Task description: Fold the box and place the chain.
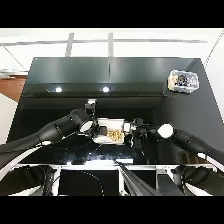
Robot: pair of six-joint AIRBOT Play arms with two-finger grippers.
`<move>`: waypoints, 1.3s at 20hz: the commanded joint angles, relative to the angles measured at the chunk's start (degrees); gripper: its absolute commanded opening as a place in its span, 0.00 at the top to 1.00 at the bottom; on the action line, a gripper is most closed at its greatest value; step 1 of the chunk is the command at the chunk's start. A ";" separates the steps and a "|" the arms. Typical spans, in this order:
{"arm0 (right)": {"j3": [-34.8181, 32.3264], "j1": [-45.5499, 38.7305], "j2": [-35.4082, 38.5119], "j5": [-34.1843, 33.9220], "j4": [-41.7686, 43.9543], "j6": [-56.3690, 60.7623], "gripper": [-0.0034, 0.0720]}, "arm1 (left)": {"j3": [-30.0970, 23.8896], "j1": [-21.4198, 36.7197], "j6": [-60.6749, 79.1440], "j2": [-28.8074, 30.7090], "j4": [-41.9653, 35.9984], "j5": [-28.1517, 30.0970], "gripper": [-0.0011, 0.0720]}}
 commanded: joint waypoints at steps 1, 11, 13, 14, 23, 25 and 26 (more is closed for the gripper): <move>0.57 0.72 -0.90 -0.61 -0.26 -0.11 0.46 | 0.04 0.00 0.00 0.00 0.00 0.04 0.94; 0.57 0.59 -0.76 -0.68 -0.94 2.54 0.88 | 0.04 0.00 0.00 0.02 -0.02 -0.11 0.94; 0.57 0.57 -0.02 -1.40 -5.14 7.02 0.90 | 0.04 0.00 0.00 0.02 0.00 -0.11 0.94; 0.57 0.33 0.50 -1.44 -8.55 10.27 0.90 | 0.04 0.00 0.00 0.02 0.00 -0.11 0.94; 1.14 -5.55 12.35 7.26 -18.60 26.91 0.90 | 0.04 0.00 0.00 0.00 0.00 -0.07 0.94; 2.43 -5.64 16.61 9.51 -18.58 30.77 0.90 | 0.04 0.00 0.00 0.00 0.02 -0.07 0.94; 3.56 -5.64 18.58 11.45 -18.49 32.41 0.90 | 0.04 0.00 0.00 0.00 0.00 -0.07 0.94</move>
